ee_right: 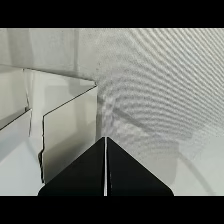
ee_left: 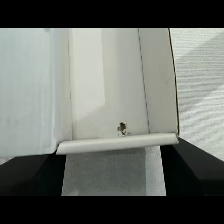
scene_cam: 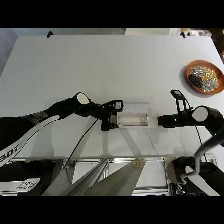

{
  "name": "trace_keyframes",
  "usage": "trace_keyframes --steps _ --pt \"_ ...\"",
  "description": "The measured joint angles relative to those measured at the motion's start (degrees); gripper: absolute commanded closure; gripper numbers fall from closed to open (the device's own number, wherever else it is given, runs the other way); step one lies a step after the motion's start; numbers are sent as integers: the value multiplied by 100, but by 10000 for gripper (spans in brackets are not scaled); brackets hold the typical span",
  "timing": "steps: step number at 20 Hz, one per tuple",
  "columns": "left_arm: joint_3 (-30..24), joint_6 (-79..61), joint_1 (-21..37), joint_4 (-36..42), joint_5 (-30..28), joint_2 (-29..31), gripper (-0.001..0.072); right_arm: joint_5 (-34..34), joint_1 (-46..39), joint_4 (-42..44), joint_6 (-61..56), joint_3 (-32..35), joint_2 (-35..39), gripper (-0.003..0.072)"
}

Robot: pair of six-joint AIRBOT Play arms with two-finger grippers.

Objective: Fold the box and place the chain.

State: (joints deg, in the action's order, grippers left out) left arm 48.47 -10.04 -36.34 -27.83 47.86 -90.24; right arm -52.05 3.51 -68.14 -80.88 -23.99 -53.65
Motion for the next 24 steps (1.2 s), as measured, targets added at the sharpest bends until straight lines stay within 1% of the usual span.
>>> trace_keyframes --steps 5,11,16,24 --pt "0 0 0 0 0 0 497 120 2 269 -4 0 -302 671" --pt "0 0 0 -2 2 0 497 186 0 472 28 2 -420 671" --pt "0 0 0 -2 2 0 497 140 0 533 59 0 -420 671" --pt "0 2 0 0 0 0 497 -146 0 671 195 0 -175 671"
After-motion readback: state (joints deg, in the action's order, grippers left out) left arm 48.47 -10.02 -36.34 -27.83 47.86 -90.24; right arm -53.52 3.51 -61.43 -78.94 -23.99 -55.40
